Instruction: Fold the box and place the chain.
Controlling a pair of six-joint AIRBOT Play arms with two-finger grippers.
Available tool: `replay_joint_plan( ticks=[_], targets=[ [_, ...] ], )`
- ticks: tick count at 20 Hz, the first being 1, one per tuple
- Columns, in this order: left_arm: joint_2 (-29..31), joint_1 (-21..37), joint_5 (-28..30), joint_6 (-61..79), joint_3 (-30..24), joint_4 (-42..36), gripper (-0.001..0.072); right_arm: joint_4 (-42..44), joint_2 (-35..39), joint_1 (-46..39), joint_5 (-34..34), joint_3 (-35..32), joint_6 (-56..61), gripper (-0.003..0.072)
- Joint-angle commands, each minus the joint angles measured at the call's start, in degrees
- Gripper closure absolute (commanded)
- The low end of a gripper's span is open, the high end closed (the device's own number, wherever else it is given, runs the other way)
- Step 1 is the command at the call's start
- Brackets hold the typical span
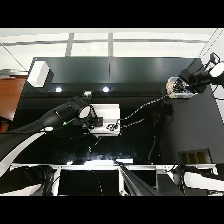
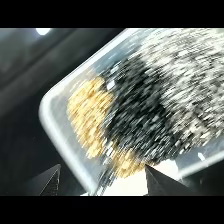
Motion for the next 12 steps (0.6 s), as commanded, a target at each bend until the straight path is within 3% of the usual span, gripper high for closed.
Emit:
replay_joint_plan(
  ticks=[1, 3, 9, 12],
  targets=[
    [0.02, 0.07, 0.59, 0.0, 0.07, 0.02, 0.0676, 5.4, 1.9, 0.76, 13.7, 1.27, -10.8, 0.0117],
    [0.02, 0.07, 0.81, 0.0, 0.07, 0.04, 0.0676, 5.35, 1.9, 2.19, 15.3, -2.21, -11.08, 0.0117],
    [0.02, 0.11, 0.74, 0.02, 0.07, 0.04, 0.0676, 5.73, 1.79, 6.43, -7.56, -12.96, 0.26, 0.0117],
    [0.02, 0.11, 0.72, 0.0, 0.07, 0.04, 0.0676, 1.51, 0.5, 7.56, -9.97, -13.16, 6.16, 0.0118]
  ],
)
